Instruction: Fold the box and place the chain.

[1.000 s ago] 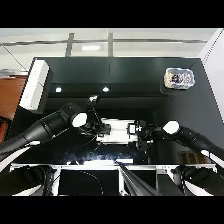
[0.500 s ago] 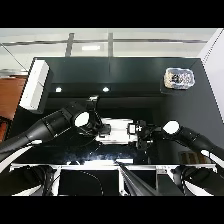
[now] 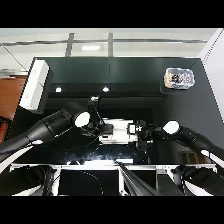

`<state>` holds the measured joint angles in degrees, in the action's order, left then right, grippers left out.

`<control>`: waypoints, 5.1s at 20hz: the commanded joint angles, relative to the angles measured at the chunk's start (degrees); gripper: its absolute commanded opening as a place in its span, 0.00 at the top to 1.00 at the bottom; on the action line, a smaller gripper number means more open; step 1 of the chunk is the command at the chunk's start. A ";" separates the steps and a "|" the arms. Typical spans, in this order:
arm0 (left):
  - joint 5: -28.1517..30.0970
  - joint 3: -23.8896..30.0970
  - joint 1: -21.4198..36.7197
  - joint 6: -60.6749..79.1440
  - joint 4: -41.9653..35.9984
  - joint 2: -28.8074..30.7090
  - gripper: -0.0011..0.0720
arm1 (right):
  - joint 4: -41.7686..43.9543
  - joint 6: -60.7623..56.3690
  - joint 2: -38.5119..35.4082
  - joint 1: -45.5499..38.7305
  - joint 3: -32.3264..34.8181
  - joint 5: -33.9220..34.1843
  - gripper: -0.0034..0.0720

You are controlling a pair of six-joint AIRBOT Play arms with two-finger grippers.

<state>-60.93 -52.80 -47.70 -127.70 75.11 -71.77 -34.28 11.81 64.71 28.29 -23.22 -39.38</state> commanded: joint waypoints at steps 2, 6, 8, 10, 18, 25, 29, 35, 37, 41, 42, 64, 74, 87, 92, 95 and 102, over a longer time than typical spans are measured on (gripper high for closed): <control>0.44 -0.04 -0.87 -0.66 0.42 -0.15 0.35 | 0.00 0.00 0.02 0.04 0.00 0.00 0.24; 0.46 -0.04 -1.55 -3.30 2.25 -0.35 0.43 | 0.00 0.00 0.02 0.04 0.00 -0.02 0.24; 0.39 -0.04 -1.97 -3.54 2.25 -1.09 0.44 | 0.00 0.00 0.02 0.04 0.00 0.00 0.24; 0.17 -0.46 -2.78 -3.91 2.32 -2.62 0.44 | 0.00 0.00 0.04 0.04 0.00 0.00 0.24; -4.24 -4.96 -4.96 -5.90 8.70 -7.32 0.62 | 0.00 0.00 0.02 0.04 0.00 0.00 0.24; -3.85 -5.01 -4.96 -9.33 11.54 -9.40 0.67 | 0.00 0.00 0.02 0.04 0.02 0.00 0.24; -2.69 -5.01 -4.98 -10.43 11.61 -9.49 0.67 | 0.00 0.00 0.02 0.04 0.02 0.02 0.24; -2.56 -5.01 -5.11 -10.56 11.63 -10.36 0.67 | 0.00 0.00 0.02 0.04 0.02 0.02 0.24; -3.34 -5.01 -5.09 -10.54 11.63 -10.73 0.67 | 0.00 0.00 0.04 0.04 0.02 0.02 0.24; -3.45 -5.01 -5.09 -10.54 11.67 -11.21 0.67 | 0.00 0.00 0.02 0.04 0.00 0.02 0.24; -3.19 -5.01 -4.98 -10.54 11.67 -11.37 0.67 | 0.00 0.00 0.02 0.04 0.02 0.02 0.24; -2.54 -6.47 -5.09 -10.71 10.12 -12.92 0.59 | 0.02 -0.02 0.02 0.04 0.02 0.04 0.24; -2.12 -6.47 -5.09 -12.04 10.36 -13.86 0.68 | 0.15 -0.09 0.02 0.04 0.02 0.24 0.24; -2.21 -6.47 -5.09 -12.02 10.08 -14.38 0.93 | 0.17 -0.31 0.02 0.04 0.02 0.50 0.24; -2.80 -6.47 -5.07 -12.02 10.10 -14.27 0.70 | 0.17 -0.46 0.02 0.04 0.02 0.66 0.24; -2.67 -6.49 -4.85 -12.02 10.23 -13.88 0.70 | 0.17 -0.46 0.02 0.04 0.02 0.66 0.24; -2.58 -6.47 -4.04 -11.69 10.40 -13.40 0.70 | 0.17 -0.44 0.02 0.04 0.02 0.66 0.24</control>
<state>-62.50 -59.22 -51.92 -139.68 85.32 -85.30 -34.06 11.38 64.71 28.29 -23.22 -38.59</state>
